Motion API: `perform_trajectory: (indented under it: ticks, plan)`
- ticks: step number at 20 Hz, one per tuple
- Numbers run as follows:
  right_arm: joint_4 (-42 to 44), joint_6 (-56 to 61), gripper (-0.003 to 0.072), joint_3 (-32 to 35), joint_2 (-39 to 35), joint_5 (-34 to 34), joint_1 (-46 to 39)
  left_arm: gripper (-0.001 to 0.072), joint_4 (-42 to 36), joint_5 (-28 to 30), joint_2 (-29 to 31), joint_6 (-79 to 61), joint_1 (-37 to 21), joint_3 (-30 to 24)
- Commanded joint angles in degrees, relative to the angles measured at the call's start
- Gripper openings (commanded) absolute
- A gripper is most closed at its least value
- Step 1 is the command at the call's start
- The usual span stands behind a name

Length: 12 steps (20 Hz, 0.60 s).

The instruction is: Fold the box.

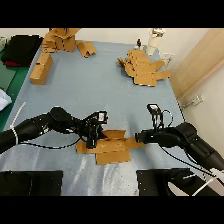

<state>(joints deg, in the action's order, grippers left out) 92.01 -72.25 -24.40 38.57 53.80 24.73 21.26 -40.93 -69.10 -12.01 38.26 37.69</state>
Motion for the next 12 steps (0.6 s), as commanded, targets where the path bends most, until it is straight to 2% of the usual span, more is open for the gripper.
perform_trajectory:
  ticks: [1, 12]
  plan:
    - [-1.1, 0.8, 0.0003, 0.0, -0.3, 0.7, 0.0, 0.0011, 0.0, 0.0, 0.0, -0.2, -0.1, 0.1]
    - [-1.1, 0.8, 0.0003, 0.1, -0.3, 0.7, 0.0, 0.0011, 2.0, -0.9, 1.4, -0.2, -0.1, 0.1]
